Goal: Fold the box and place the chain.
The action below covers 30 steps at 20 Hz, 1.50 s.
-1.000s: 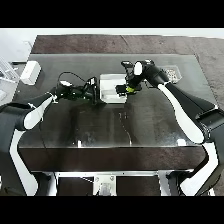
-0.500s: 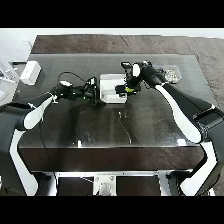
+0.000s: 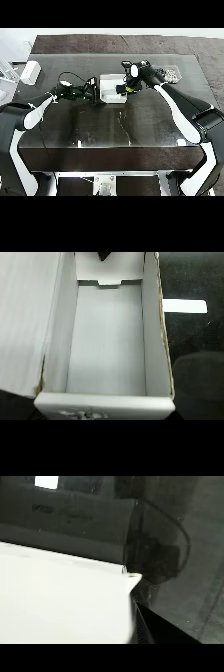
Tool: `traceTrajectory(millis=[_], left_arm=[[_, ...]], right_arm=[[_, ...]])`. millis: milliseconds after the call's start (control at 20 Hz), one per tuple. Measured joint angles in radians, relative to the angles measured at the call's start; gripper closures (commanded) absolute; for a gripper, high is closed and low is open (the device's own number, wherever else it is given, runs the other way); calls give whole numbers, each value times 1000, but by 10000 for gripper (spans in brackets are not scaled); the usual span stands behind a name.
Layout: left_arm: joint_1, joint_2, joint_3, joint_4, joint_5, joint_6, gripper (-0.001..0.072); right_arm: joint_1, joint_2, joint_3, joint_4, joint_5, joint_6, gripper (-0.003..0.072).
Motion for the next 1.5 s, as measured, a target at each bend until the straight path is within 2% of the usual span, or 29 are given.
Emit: traceTrajectory(millis=[300,750,950,1050,1200,1450,1500], left_arm=[[0,0,0,0,0,0,174],[0,0,0,0,0,0,174],[0,0,0,0,0,0,174],[0,0,0,0,0,0,174],[0,0,0,0,0,-1,174],[0,0,0,0,-1,-1,174],[0,0,0,1,-3,-1,174]], right_arm=[[19,-43,64,-51,40,18,370],[21,-72,88,-61,94,58,399],[21,-80,89,-61,108,66,444],[23,-83,93,-61,118,71,518],[28,-85,103,-60,134,84,672],[37,-90,109,-44,143,84,672],[37,-91,110,-37,144,84,649]])
